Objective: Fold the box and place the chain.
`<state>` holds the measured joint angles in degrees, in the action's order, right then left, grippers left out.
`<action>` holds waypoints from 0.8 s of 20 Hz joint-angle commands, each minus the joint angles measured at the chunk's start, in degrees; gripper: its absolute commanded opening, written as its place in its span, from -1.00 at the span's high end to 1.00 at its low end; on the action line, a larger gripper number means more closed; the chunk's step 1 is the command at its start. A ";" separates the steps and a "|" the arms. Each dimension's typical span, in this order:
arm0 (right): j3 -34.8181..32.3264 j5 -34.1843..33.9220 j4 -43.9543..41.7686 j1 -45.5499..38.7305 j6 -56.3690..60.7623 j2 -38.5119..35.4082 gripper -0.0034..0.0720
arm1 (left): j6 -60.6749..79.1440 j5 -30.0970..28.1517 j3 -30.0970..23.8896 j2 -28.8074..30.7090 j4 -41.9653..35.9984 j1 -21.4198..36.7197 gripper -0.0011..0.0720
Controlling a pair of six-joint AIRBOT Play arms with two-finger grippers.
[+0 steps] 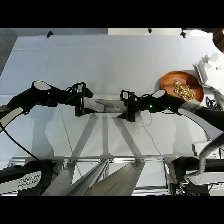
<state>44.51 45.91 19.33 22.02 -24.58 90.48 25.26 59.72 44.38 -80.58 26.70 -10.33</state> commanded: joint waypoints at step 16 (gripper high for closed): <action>0.02 0.02 -0.09 0.00 0.07 0.02 -0.10 | -113.55 -9.07 4.35 5.16 37.05 -14.47 -0.57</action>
<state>44.51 45.91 19.27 22.02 -24.51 90.48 -70.50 53.10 46.76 -74.48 56.16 -20.80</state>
